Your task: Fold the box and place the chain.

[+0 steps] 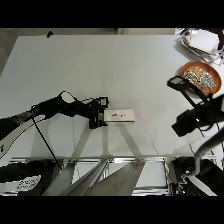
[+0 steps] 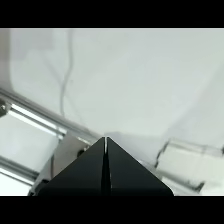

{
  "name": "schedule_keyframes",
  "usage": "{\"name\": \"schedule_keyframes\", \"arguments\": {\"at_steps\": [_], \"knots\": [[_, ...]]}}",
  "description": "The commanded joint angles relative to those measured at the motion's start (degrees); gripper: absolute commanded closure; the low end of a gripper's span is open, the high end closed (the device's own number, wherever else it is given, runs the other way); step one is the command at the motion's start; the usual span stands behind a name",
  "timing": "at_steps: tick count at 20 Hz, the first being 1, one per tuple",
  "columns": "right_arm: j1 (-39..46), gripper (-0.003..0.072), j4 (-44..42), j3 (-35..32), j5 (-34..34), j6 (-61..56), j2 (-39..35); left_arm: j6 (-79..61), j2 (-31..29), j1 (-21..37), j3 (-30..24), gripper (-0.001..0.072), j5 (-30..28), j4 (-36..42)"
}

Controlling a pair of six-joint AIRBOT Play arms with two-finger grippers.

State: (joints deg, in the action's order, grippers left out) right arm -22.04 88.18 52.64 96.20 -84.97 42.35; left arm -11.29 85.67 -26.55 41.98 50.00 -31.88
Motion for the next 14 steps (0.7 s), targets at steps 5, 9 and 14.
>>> {"name": "schedule_keyframes", "arguments": {"at_steps": [5,9,14], "knots": [[0.0,0.0679,4.7,-12.8,1.7,-13.8,-15.4,-0.1,0.0,0.0,0.0,0.0503,0.1,0.2],[0.0,0.0679,4.5,-15.0,-0.1,-15.5,-15.5,2.6,0.0,0.0,0.0,0.0502,-0.9,0.1],[0.0,0.0678,4.5,-15.0,-4.6,-15.5,-15.5,8.9,-3.7,0.2,0.1,0.0703,-0.3,-0.1]]}}
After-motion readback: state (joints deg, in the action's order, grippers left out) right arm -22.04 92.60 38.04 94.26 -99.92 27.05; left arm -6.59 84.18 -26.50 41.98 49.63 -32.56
